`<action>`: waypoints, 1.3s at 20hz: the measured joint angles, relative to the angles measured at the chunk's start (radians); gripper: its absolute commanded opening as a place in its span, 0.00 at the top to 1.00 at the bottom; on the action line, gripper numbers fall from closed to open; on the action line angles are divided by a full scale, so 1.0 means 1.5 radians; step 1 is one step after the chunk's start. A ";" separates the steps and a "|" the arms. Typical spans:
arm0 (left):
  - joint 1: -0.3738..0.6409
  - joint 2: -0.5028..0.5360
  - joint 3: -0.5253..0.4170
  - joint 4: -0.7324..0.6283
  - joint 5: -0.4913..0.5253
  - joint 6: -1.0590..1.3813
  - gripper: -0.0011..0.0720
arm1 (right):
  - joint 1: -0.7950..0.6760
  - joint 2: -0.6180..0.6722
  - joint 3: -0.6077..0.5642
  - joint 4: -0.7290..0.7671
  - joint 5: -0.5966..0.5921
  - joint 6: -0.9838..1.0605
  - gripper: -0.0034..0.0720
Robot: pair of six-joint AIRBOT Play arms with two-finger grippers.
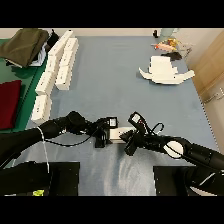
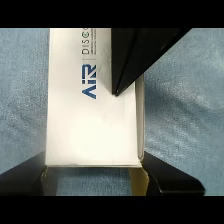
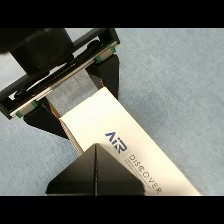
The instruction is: Fold the box.
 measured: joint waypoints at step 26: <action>0.000 0.000 0.000 -0.001 -0.001 -0.001 0.29 | -0.146 0.083 0.110 -0.251 0.145 0.151 0.95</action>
